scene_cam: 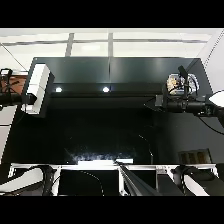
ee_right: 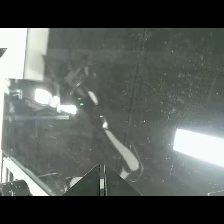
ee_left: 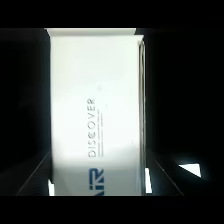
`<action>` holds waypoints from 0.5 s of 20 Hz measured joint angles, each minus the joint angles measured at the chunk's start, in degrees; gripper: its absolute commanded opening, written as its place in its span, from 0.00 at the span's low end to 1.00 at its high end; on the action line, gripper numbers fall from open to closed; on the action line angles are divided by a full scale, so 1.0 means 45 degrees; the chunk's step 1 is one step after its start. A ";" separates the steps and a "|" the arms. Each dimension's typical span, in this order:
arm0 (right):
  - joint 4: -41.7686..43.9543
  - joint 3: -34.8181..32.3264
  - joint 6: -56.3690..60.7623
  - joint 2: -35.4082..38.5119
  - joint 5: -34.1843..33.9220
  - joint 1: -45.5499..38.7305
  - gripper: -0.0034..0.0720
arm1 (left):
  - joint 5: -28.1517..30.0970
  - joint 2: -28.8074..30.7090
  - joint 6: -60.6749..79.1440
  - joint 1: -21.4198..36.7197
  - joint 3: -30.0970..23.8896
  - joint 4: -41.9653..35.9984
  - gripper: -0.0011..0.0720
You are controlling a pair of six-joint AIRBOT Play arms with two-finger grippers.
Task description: Fold the box and place the chain.
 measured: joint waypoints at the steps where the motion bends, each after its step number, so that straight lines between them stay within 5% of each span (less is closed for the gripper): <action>1: 0.0005 0.0000 0.0039 0.0000 0.0044 0.0000 0.10 | -0.0039 0.0146 -0.0219 -0.0019 0.0228 0.0204 0.98; 5: 0.0126 0.0092 0.0078 0.0000 0.0024 -0.0044 0.10 | -0.0573 0.1103 -0.1122 -0.0257 0.1613 0.0155 0.97; 6: 0.0155 0.0243 0.0083 -0.0005 -0.0049 -0.0097 0.10 | -0.0777 0.1384 -0.1268 -0.0432 0.2001 -0.0175 0.81; 8: 0.0029 0.0884 0.0034 -0.0005 -0.0010 -0.0316 0.10 | -0.1311 0.1899 -0.1428 -0.0957 0.2681 -0.0957 0.06; 10: -0.0704 0.2137 0.0034 0.0058 0.0389 -0.0636 0.10 | -0.1987 0.2433 -0.1520 -0.1632 0.3201 -0.1666 0.05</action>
